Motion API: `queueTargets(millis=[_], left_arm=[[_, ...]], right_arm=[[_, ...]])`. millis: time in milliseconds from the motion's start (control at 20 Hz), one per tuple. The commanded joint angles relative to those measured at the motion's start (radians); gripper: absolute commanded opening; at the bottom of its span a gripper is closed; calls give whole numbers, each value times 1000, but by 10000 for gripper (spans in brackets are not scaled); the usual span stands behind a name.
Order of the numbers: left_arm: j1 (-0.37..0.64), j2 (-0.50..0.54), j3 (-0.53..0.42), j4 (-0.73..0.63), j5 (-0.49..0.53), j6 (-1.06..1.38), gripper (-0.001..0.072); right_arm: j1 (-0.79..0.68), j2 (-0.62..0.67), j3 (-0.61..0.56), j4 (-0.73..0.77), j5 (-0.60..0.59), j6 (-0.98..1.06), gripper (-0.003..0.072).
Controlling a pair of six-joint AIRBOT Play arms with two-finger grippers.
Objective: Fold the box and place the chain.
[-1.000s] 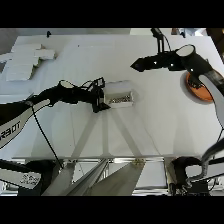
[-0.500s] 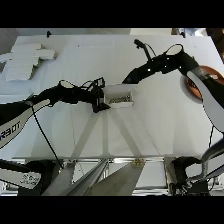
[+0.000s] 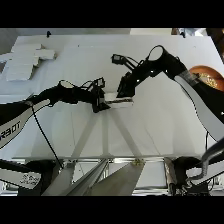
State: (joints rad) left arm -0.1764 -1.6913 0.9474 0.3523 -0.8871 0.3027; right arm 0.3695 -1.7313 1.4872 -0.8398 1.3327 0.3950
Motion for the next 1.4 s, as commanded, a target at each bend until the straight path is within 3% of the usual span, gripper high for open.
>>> queueTargets(millis=[0,200,500,1350], left_arm=[[0,1,0,0,0,0,479],[0,1,0,0,0,0,479],[0,1,0,0,0,0,479],[0,1,0,0,0,0,479]], right_arm=[[51,10,1,-109,-71,-10,408],[86,34,1,-217,-148,27,385],[106,38,0,-282,-167,105,315],[167,38,-30,-351,-168,235,294]])
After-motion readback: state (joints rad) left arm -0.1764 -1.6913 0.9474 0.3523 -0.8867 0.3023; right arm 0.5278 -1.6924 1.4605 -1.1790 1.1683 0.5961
